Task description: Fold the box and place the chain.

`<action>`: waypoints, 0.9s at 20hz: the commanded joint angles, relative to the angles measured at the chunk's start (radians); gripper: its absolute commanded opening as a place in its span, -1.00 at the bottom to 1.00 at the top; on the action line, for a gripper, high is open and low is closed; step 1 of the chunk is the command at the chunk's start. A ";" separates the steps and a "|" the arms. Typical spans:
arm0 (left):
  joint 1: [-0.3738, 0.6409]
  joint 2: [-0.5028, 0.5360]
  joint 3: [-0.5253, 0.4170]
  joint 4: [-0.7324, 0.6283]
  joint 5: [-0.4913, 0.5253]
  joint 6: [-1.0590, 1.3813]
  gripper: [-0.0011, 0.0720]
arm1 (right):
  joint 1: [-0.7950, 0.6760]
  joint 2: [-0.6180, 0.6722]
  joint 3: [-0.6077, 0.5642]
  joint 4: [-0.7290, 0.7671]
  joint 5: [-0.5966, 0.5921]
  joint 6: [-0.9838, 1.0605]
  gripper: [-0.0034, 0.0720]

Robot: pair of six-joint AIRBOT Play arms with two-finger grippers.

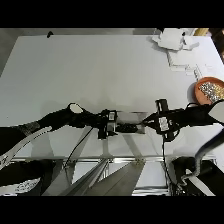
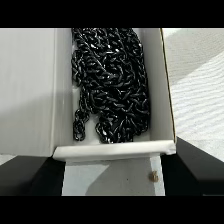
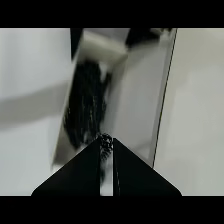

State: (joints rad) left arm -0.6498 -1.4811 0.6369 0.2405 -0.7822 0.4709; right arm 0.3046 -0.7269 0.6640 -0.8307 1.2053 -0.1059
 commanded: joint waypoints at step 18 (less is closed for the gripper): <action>0.000 0.001 0.001 0.000 0.000 0.000 -0.23 | 0.201 -0.085 0.000 -0.304 -0.141 0.341 -0.69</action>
State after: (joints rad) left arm -0.6498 -1.4811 0.6369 0.2401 -0.7822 0.4713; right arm 0.5045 -0.7914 0.6636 -1.0515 0.9955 0.2077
